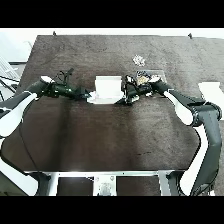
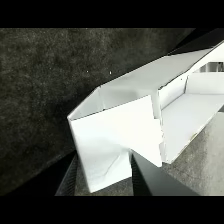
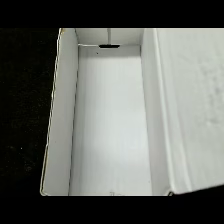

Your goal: Fold the box and place the chain.

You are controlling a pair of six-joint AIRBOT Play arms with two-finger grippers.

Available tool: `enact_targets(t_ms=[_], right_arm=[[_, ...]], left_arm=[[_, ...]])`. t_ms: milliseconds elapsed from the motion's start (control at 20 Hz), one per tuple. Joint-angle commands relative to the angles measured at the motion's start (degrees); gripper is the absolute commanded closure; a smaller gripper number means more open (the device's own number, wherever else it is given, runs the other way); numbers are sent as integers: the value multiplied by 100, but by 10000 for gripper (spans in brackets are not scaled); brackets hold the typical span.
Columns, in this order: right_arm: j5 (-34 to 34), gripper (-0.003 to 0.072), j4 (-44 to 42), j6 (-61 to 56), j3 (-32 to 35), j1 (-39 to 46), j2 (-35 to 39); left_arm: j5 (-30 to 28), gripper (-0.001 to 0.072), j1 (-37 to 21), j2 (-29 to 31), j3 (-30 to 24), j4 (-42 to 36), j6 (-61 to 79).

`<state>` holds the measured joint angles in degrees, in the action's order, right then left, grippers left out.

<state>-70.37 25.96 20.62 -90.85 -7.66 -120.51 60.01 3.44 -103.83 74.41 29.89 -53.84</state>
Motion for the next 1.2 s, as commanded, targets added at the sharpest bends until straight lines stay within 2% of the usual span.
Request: enact_targets(t_ms=[0,150,400,450,500,550,700,800,900,950,1150], right_arm=[[0,98,0,0,2,-2,2],[-2,98,0,0,2,-2,2],[0,98,0,0,2,-2,2],[0,98,0,0,2,0,2],[0,98,2,0,2,0,2],[0,98,0,0,2,0,2],[0,98,0,0,2,-7,2],[-2,98,0,0,2,-7,2],[-2,98,0,0,2,-7,2],[-2,98,0,0,2,-7,2],[0,98,0,0,2,-7,2]], left_arm=[[249,314,-181,13,13,-120,229],[501,314,-404,13,13,-356,435],[531,314,-243,-17,-4,-435,485],[520,383,-273,-11,-63,-437,479],[514,542,-343,-9,-101,-413,468],[516,599,-481,11,-146,-387,455],[669,600,-835,39,-166,-173,428],[627,601,-857,37,-168,240,173],[374,609,-717,35,-245,509,-44],[216,690,-610,33,-278,540,-85],[-343,689,-98,-33,-278,568,-363]])
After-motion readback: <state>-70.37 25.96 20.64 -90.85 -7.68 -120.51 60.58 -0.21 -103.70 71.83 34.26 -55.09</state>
